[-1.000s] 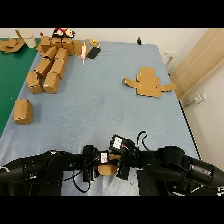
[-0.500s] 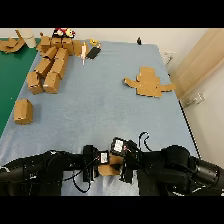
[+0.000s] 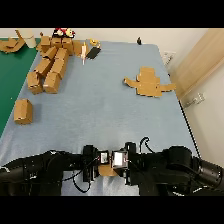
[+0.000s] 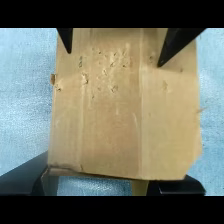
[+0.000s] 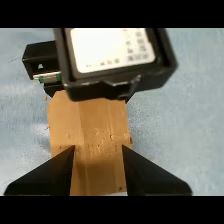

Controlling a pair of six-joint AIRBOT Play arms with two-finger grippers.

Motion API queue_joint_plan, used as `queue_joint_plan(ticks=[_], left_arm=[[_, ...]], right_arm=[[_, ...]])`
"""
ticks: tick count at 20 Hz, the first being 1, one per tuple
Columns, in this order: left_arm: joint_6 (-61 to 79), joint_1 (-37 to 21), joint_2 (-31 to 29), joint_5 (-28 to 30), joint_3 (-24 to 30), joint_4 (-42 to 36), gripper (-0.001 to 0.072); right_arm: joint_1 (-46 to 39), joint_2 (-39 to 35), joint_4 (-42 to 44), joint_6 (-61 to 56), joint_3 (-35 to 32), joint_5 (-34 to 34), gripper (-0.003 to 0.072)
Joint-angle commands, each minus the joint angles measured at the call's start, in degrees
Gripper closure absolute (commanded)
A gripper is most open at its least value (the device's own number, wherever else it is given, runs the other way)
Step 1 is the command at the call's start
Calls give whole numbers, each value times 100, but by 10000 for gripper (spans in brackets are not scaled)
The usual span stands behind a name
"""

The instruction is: Fold the box.

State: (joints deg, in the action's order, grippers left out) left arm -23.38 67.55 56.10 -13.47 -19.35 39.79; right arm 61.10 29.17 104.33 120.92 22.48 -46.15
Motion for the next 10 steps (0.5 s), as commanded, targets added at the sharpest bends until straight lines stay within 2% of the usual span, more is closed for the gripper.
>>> queue_joint_plan(ticks=[1,3,4,7,10], left_arm=[[2,-2,-2,0,0,0,225],[2,-2,-2,-2,0,0,225],[2,-2,-2,0,0,0,226],[2,-2,-2,0,0,0,225],[2,-2,-2,0,0,0,225]], right_arm=[[7,31,-20,520,4,-24,206],[7,131,-37,518,4,-26,206],[26,162,-13,516,4,-24,159],[354,136,-205,354,4,70,159],[890,160,-1169,-651,0,105,159]])
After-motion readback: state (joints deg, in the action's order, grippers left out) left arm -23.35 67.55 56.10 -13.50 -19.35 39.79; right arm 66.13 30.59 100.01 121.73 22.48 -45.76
